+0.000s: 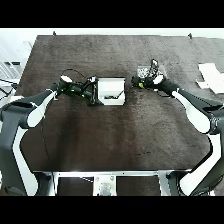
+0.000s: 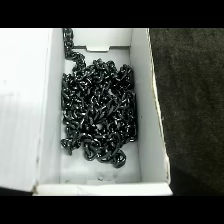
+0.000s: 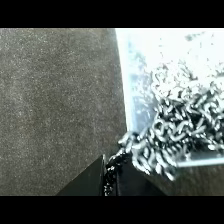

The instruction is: Fold the box and place the chain.

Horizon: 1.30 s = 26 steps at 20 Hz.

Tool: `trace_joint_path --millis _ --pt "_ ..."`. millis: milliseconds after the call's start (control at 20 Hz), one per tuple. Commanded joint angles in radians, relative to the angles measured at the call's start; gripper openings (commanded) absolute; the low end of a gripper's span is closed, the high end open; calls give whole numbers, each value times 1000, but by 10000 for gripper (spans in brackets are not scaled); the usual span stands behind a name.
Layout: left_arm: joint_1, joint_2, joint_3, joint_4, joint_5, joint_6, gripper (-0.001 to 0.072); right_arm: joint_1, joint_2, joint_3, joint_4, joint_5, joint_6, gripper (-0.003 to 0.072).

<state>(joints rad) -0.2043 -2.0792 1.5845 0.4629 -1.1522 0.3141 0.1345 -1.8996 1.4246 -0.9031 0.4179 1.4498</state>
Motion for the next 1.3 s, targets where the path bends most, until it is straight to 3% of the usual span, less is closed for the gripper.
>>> trace_joint_path --millis 0,250,600,950,1250 --pt "1 0 0 0 0 0 407 -9 15 16 34 50 -67 3" --pt "1 0 0 0 0 0 407 5 243 13 11 94 -153 3" --pt "1 0 0 0 0 0 407 74 550 12 -129 229 -149 4" --pt "1 0 0 0 0 0 407 164 696 2 -135 257 -145 4" --pt "1 0 0 0 0 0 408 244 723 -48 -137 271 -96 4"
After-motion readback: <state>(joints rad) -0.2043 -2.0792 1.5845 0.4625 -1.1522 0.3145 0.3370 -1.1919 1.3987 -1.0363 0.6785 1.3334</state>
